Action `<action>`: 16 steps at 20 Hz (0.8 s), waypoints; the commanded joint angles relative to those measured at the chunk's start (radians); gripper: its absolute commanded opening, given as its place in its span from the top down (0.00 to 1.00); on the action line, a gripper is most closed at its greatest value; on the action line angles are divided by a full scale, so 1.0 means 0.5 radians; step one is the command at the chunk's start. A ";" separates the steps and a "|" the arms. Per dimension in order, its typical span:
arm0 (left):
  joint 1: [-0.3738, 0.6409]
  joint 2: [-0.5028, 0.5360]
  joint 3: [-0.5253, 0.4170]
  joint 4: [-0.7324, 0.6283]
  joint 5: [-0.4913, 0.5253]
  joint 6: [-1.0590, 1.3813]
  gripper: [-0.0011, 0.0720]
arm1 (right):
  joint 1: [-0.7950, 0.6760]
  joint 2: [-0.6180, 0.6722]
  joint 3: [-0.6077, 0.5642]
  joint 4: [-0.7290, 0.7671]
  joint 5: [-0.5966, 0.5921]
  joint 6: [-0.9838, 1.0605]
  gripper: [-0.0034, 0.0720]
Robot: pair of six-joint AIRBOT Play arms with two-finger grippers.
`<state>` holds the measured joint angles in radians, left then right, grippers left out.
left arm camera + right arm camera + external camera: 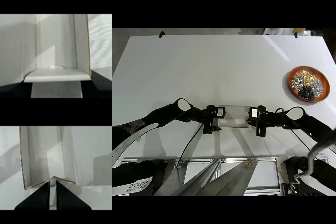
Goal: Fold the box and place the chain.
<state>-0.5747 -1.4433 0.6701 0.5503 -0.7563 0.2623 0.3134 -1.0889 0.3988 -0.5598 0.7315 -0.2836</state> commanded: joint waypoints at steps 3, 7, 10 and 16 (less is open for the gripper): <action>-0.001 0.000 0.002 0.000 0.001 0.000 0.80 | 0.095 -0.081 -0.001 0.321 -0.029 -0.255 0.81; -0.001 0.000 0.002 0.000 0.000 0.000 0.80 | 0.127 -0.152 -0.002 0.387 -0.122 -0.263 0.50; -0.001 0.000 0.002 0.000 0.000 0.000 0.80 | 0.127 -0.152 -0.001 0.381 -0.134 -0.262 0.39; -0.001 0.000 0.002 0.000 0.000 0.000 0.80 | 0.127 0.069 -0.001 0.085 -0.145 0.175 0.93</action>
